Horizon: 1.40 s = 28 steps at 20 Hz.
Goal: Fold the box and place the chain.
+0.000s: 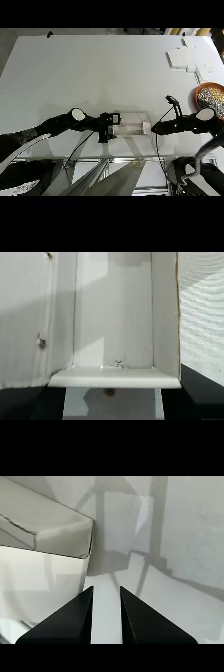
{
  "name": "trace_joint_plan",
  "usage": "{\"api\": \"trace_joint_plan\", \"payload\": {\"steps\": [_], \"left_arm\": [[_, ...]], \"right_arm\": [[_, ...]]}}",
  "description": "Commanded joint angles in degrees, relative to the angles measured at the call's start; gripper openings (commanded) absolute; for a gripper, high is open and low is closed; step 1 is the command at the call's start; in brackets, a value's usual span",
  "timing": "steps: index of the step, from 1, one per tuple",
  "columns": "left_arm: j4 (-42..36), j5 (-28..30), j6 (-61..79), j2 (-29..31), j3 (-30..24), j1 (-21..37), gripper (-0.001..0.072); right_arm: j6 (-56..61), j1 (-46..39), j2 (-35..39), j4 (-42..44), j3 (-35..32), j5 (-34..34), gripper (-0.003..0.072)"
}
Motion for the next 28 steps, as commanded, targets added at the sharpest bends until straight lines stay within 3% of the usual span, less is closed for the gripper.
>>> {"api": "trace_joint_plan", "payload": {"steps": [1,3,13,16,18,25,28], "left_arm": [[0.0,0.0,0.0,0.0,0.1,0.0,0.0173],[0.0,0.0,0.0,0.0,0.1,0.0,0.0173],[0.0,0.0,0.0,0.0,0.1,0.0,0.0173],[0.0,0.0,0.0,0.0,0.1,0.0,0.0173],[0.0,0.0,0.0,0.0,0.1,0.0,0.0173],[0.0,0.0,0.0,0.0,0.1,0.0,0.0173],[0.0,0.0,0.0,0.0,0.1,0.0,0.0173]], "right_arm": [[0.0,0.1,1.7,4.0,0.0,1.3,0.0206],[0.0,0.1,2.0,5.1,0.0,2.0,0.024],[0.0,1.4,2.1,5.9,0.0,3.3,0.0241],[0.4,5.5,2.1,5.8,0.0,0.4,0.0248],[3.3,7.6,2.1,5.1,0.0,-2.2,0.03],[7.8,11.1,2.1,3.1,0.9,-5.8,0.03],[13.3,12.4,2.1,-3.4,2.9,-5.8,0.03]]}}
